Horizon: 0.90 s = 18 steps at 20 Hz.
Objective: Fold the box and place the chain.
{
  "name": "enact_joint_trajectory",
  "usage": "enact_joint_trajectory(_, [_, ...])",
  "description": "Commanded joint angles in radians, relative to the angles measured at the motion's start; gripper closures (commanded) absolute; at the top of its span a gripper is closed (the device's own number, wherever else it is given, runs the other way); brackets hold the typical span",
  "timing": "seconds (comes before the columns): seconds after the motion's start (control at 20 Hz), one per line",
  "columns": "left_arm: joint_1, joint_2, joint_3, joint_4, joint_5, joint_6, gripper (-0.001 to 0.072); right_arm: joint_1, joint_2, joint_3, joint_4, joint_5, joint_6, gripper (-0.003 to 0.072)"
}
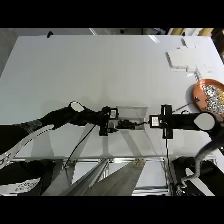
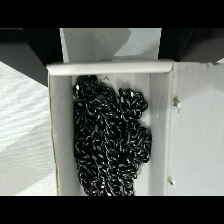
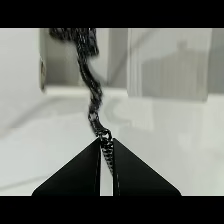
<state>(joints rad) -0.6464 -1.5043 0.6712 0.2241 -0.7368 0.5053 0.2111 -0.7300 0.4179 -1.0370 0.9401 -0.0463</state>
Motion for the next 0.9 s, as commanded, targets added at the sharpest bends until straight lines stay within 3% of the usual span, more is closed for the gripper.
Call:
enact_joint_trajectory(0.0, [0.0, 0.0, 0.0, 0.0, 0.0, 0.0, 0.0438, 0.054, 0.08, 0.0, 0.233, 0.077, 0.041, 0.0668])
enact_joint_trajectory(0.2, [0.0, 0.0, 0.0, 0.0, 0.0, 0.0, 0.0438, 0.233, 0.037, 0.0, 0.393, -0.115, 0.042, 0.0668])
enact_joint_trajectory(0.45, [0.0, 0.0, 0.0, 0.0, 0.0, 0.0, 0.0438, 0.419, -0.124, 0.0, 0.418, -0.393, 0.082, 0.0668])
enact_joint_trajectory(0.5, [0.0, 0.0, 0.0, 0.0, 0.0, 0.0, 0.0438, 0.431, -0.157, 0.0, 0.418, -0.435, 0.107, 0.0656])
enact_joint_trajectory(0.55, [0.0, 0.0, 0.0, 0.0, 0.0, 0.0, 0.0438, 0.436, -0.18, 0.0, 0.418, -0.468, 0.127, 0.0566])
enact_joint_trajectory(0.6, [0.0, 0.0, 0.0, 0.0, 0.0, 0.0, 0.0438, 0.436, -0.19, 0.001, 0.417, -0.492, 0.129, 0.0497])
enact_joint_trajectory(0.7, [0.0, 0.0, 0.0, 0.0, 0.0, 0.0, 0.0438, 0.435, -0.187, 0.031, 0.387, -0.473, 0.129, 0.0493])
enact_joint_trajectory(0.85, [0.0, 0.0, 0.0, 0.0, 0.0, 0.0, 0.0438, 0.411, -0.186, 0.145, 0.276, -0.35, 0.129, 0.0494])
